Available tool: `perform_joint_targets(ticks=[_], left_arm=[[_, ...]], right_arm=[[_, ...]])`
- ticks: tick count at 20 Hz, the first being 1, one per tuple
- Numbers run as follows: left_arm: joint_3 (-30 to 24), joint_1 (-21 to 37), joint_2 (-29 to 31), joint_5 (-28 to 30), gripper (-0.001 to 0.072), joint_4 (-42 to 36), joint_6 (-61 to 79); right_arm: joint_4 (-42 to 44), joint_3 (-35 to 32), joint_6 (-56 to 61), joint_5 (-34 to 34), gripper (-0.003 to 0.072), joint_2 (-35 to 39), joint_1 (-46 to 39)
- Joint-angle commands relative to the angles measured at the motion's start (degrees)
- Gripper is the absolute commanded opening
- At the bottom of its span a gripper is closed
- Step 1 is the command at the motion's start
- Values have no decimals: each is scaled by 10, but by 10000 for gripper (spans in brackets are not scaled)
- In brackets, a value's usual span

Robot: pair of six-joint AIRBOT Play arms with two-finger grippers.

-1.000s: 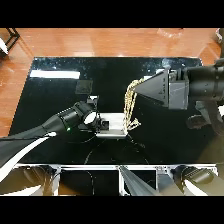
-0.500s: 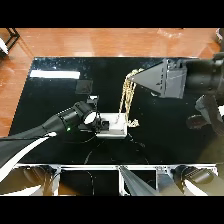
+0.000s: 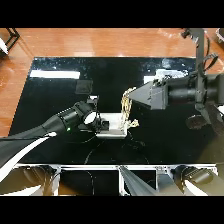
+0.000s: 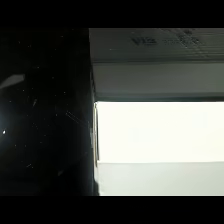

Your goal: Fold the box and place the chain.

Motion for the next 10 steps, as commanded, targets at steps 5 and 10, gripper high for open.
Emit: perform_joint_targets(ticks=[5, 10], left_arm=[[1, 0, 0, 1, 21, 0, 0], [1, 0, 0, 1, 21, 0, 0]], right_arm=[[-5, -61, 0, 26, 9, -60, 55], [-58, -101, -2, 41, 10, -92, 54]])
